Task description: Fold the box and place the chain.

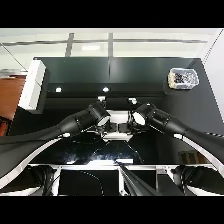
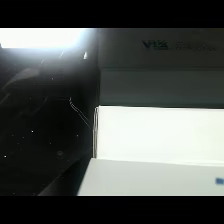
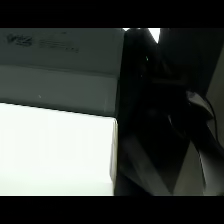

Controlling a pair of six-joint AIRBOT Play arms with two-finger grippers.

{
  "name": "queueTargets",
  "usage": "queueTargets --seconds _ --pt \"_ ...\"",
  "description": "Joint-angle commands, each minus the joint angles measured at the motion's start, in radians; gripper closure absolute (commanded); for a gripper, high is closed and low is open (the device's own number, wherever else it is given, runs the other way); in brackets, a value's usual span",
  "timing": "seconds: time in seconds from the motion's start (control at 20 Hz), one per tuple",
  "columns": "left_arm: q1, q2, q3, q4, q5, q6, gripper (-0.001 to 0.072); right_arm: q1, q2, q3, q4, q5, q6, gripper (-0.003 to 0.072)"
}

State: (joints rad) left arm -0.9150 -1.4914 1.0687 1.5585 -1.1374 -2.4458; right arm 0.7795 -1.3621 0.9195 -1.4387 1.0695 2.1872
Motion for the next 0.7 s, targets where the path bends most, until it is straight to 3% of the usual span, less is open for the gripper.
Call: queueTargets --seconds 0.0,0.15,0.2,0.25,0.45,0.65 --pt "0.0 0.0 0.0 0.0 0.002 0.0 0.0681 0.0 0.002 0.002 0.016 0.015 0.001 0.0534" --pt "0.0 0.0 0.0 0.0 0.002 0.0 0.0681 0.0 0.005 0.002 0.016 0.034 0.001 0.0527" --pt "0.0 0.0 0.0 0.0 0.002 0.0 0.0681 0.0 0.006 0.002 0.017 0.035 0.001 0.0357" --pt "0.0 0.0 0.0 0.0 0.002 0.0 0.0681 0.0 0.007 0.002 0.023 0.035 0.001 0.0278" --pt "0.0 0.0 0.0 0.0 0.003 0.0 0.0681 -0.001 0.035 0.002 0.017 0.04 0.0 0.0277" --pt "0.0 0.0 0.0 0.0 0.002 0.0 0.0681 -0.032 0.147 0.002 -0.033 0.106 -0.037 0.0277"
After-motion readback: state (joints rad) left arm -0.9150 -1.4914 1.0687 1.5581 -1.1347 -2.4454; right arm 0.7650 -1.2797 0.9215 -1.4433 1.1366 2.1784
